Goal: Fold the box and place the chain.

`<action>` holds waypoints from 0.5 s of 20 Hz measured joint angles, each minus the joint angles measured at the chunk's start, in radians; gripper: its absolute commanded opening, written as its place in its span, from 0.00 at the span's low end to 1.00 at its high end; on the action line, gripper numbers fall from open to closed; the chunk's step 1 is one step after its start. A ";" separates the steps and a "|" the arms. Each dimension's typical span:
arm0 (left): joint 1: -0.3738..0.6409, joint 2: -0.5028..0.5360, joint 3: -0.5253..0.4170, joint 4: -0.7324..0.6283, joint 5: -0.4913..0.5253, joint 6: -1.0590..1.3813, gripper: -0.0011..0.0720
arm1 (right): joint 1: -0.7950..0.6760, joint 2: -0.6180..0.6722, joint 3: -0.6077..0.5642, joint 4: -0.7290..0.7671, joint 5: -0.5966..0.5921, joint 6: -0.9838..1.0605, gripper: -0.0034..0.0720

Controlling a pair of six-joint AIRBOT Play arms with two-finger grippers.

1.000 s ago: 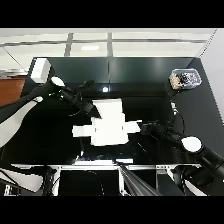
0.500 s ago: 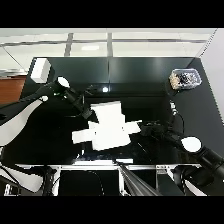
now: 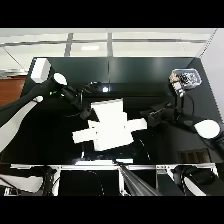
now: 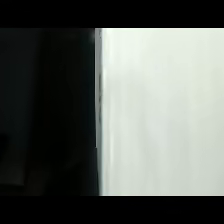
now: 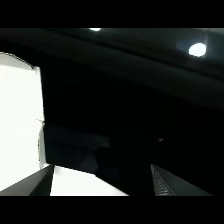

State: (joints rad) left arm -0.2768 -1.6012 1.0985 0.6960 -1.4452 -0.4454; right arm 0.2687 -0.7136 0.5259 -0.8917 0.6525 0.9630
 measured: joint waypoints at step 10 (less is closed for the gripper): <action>-0.101 0.115 -0.143 0.039 0.380 0.400 0.05 | 0.105 -0.100 0.013 -0.148 0.190 -0.549 0.98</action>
